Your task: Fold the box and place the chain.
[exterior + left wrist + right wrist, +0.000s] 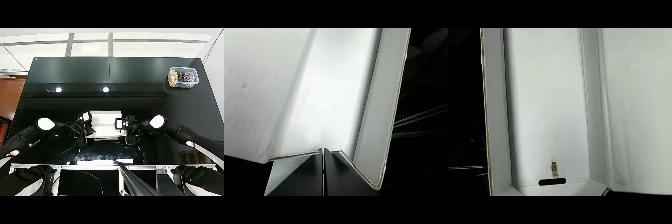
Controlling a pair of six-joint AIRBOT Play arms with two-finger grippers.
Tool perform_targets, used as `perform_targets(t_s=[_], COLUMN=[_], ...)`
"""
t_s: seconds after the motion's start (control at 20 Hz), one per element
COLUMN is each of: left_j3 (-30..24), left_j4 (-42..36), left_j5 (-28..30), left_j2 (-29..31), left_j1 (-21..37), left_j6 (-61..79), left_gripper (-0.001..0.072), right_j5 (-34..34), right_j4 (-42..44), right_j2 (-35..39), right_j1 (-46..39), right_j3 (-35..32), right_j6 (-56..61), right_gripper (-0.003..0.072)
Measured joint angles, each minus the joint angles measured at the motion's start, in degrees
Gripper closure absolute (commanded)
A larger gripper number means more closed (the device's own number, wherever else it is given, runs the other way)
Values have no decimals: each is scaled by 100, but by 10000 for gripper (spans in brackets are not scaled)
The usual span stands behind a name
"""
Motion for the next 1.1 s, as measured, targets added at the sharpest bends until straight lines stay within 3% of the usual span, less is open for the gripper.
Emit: perform_targets(t_s=[0.2, 0.4, 0.6, 0.85, 1.1], left_j3=[2, 0, 0, 0, 0], left_j4=[334, 732, 951, 1270, 2055], left_j5=[-70, -570, -1217, -1670, -1851], left_j2=[249, 807, 1366, 1565, 1309], left_j1=[221, 918, 2146, 4089, 4747], left_j6=[-304, -758, -1674, -4068, -5998], left_gripper=[681, 680, 680, 682, 682], right_j5=[-2, 0, 0, 0, 2], right_j4=[0, -2, -2, -2, -2], right_j2=[0, 0, 0, 0, 0], right_j1=[0, 0, 0, 0, 0], right_j3=[0, 0, 0, 0, 0], right_j6=[0, 0, 0, 0, 0], right_gripper=[350, 350, 350, 350, 350])
